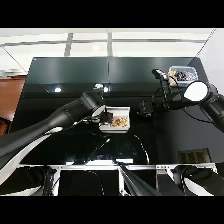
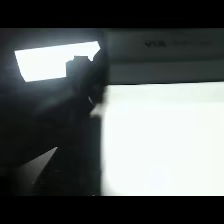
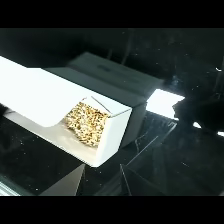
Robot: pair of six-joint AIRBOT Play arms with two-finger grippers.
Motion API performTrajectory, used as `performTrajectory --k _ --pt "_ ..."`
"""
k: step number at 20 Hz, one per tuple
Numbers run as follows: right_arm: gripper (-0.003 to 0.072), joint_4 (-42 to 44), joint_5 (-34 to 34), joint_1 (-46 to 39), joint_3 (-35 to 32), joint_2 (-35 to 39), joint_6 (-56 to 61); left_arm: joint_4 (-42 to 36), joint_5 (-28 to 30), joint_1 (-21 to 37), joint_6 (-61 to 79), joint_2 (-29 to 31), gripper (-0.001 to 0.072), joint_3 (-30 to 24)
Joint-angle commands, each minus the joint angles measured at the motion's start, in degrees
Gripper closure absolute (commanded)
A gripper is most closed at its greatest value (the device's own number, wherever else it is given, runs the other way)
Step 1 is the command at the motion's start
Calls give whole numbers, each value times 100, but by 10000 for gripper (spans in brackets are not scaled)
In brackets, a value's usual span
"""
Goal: Fold the box and place the chain.
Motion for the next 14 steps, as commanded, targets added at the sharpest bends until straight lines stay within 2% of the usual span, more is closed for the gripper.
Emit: performTrajectory --k 1,3,5,6,7,9,10,11,12,13,14 --pt "418 -138 20 -4 2 4 -7 717 -79 184 308 887 117 -422" --pt "418 -138 35 -4 2 4 -7 846 -98 660 417 1447 117 -975" --pt "417 -138 33 -4 0 4 -7 551 -94 1502 522 2048 118 -1781" --pt "418 -138 17 -4 0 4 -7 72 50 2033 789 2304 119 -2188" --pt "417 -138 -7 -4 0 4 -7 -678 455 2605 1338 2564 137 -2605" --pt "418 -138 -98 -4 0 4 -7 -3390 1495 3713 4214 3053 136 -3427" --pt "417 -138 -162 -4 0 4 -7 -4518 1604 4083 5821 3141 136 -3689" --pt "417 -138 -223 -4 0 4 -7 -5215 1449 4301 7582 3152 136 -3864" --pt "417 -138 -273 -4 0 2 -7 -5455 1344 4352 8837 3143 129 -3956" --pt "417 -138 -299 -4 0 2 -7 -5536 1298 4325 9781 3141 24 -4013" --pt "417 -146 -297 -4 0 2 -7 -5545 1410 4249 10299 3139 -10 -4030"
